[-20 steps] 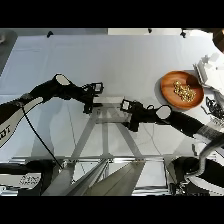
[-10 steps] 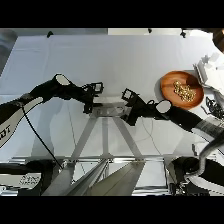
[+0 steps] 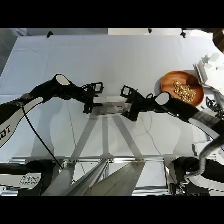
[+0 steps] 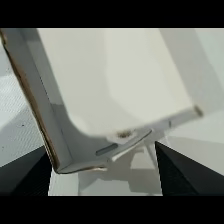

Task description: Fold the box and place the chain.

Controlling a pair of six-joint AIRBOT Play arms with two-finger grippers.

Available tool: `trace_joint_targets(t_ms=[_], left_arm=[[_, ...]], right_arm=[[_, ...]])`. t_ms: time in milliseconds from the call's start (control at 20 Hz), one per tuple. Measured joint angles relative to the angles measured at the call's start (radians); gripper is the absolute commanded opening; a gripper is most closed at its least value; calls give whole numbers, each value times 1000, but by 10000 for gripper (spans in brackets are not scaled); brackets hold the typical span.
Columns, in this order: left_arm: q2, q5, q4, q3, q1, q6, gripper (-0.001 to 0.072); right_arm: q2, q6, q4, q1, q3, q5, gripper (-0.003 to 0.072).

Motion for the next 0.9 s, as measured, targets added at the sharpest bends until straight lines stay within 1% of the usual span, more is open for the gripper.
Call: trace_joint_targets(t_ms=[150, 400, 900], left_arm=[[0, 0, -1, 0, 0, 0, 10], [0, -5, -2, 0, 0, 1, 10], [0, -3, -1, 0, 0, 0, 10]], right_arm=[[-27, -92, 8, -4, 24, 29, 688], [-71, -261, 74, -7, 35, 85, 683], [-172, -388, 162, -58, 53, 179, 662]])
